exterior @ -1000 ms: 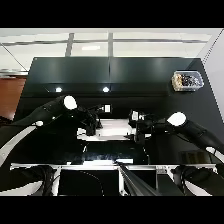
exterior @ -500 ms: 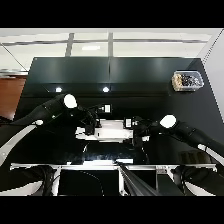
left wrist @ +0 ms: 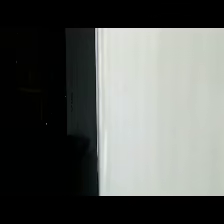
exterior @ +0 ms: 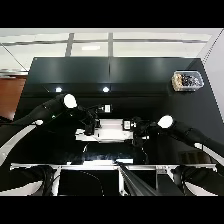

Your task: Fold the box and place the chain.

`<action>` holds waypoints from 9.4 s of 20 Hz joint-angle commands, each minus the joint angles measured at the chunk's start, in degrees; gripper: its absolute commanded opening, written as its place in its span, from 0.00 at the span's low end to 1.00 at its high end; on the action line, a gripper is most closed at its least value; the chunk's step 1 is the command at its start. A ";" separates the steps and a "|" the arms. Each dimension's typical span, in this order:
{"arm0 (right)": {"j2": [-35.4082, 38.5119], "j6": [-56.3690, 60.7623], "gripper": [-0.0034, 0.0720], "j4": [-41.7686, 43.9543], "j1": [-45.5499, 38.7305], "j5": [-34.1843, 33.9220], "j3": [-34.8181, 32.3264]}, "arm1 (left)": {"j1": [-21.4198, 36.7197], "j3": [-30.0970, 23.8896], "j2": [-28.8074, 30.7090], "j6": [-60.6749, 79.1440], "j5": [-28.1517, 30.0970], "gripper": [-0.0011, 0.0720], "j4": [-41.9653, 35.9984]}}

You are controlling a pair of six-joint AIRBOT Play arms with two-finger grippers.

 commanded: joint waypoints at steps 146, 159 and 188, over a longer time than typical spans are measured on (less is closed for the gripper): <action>-0.68 -0.42 0.68 0.46 1.84 -2.97 0.00 | 33.51 -23.98 32.68 -58.51 5.16 0.06 6.34; -0.68 -0.42 0.68 0.63 1.84 -2.58 0.00 | 31.82 -27.80 9.70 -51.45 -1.42 0.06 -21.97; -0.68 -0.42 0.68 0.61 1.84 -2.62 0.00 | -0.83 -19.15 17.97 -70.88 16.50 0.97 -3.08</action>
